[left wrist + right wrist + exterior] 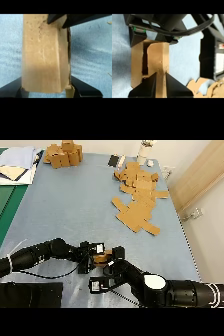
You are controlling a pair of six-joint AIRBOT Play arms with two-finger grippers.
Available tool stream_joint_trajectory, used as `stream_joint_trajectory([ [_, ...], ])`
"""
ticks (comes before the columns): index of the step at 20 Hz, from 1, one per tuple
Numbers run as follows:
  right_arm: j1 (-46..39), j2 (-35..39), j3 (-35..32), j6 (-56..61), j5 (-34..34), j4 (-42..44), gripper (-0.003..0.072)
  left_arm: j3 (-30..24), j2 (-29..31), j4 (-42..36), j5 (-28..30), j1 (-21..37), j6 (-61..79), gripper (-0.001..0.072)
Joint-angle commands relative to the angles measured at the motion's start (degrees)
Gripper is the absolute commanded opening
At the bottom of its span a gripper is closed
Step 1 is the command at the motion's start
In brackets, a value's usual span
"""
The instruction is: Fold the box.
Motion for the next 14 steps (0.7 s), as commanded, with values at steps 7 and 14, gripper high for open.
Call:
stream_joint_trajectory([
  [7,0.76,-1.97,-0.09,0.28,3.56,6.49,0.0160,0.02,0.00,0.02,0.02,-0.02,0.00,0.0522],
  [14,1.07,-0.90,0.55,0.59,2.58,10.73,0.0161,0.02,0.00,0.02,0.02,-0.02,0.00,0.0522],
])
